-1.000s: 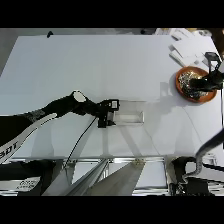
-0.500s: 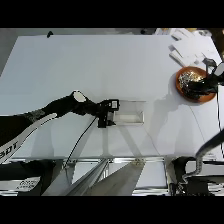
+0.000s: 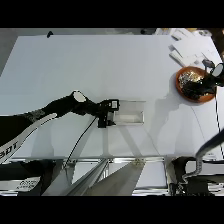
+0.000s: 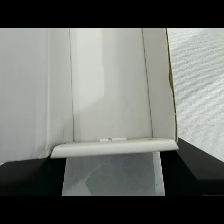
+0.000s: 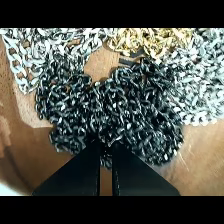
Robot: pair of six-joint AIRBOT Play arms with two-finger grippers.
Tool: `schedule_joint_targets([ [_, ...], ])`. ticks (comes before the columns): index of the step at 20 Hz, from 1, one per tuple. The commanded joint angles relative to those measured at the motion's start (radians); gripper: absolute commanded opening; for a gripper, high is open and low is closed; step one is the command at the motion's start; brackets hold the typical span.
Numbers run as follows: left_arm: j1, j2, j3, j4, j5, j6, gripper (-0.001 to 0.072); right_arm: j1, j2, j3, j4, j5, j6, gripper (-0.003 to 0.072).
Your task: Fold the box and place the chain.
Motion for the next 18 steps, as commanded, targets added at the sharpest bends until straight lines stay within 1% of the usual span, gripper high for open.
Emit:
schedule_joint_targets([
  [1,0.001,0.001,0.000,0.000,0.000,0.000,0.0139,0.000,0.061,0.000,0.001,0.048,-0.006,0.0018],
  [5,0.001,0.001,0.000,0.000,0.000,0.000,0.0139,0.000,0.258,0.000,0.063,0.167,-0.088,0.0018],
  [9,0.001,0.001,0.000,0.000,0.000,0.000,0.0139,0.001,0.485,0.000,0.274,0.258,-0.132,0.0018],
  [12,0.001,0.001,0.000,0.000,0.000,0.000,0.0139,0.001,0.622,0.000,0.423,0.349,-0.188,0.0018],
  [15,0.001,0.001,0.000,0.000,0.000,0.000,0.0139,0.048,0.747,0.000,0.471,0.398,-0.202,0.0019],
  [18,0.001,0.001,0.000,0.000,0.000,0.001,0.0139,0.142,0.828,0.000,0.476,0.445,-0.202,0.0019],
])
